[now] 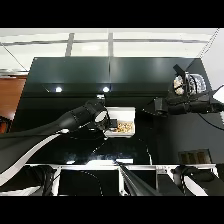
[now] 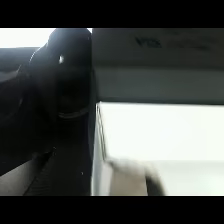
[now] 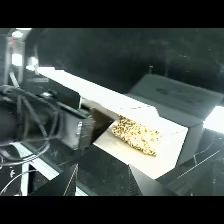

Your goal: Fold the box and place the chain.

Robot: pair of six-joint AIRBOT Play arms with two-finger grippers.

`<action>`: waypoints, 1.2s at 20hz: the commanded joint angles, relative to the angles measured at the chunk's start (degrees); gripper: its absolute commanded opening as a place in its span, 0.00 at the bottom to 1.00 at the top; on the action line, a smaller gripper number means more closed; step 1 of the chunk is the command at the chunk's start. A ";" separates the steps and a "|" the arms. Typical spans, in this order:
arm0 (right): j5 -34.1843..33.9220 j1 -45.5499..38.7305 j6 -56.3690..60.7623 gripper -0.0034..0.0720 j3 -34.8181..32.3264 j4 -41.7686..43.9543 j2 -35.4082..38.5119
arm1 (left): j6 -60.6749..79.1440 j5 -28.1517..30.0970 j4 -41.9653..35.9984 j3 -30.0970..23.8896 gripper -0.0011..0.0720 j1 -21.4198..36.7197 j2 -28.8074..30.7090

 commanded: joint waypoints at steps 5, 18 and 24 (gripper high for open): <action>0.37 -0.61 0.09 0.55 0.02 -0.59 0.35 | 14.03 -10.36 10.71 1.18 0.84 -0.15 15.91; -1.95 -0.61 0.09 0.55 0.02 -0.83 0.35 | 56.04 9.31 -34.40 -32.20 0.84 45.33 33.46; -1.90 -0.61 0.09 0.55 0.02 -2.21 0.35 | 120.19 -3.87 -66.38 -33.70 1.00 44.94 26.12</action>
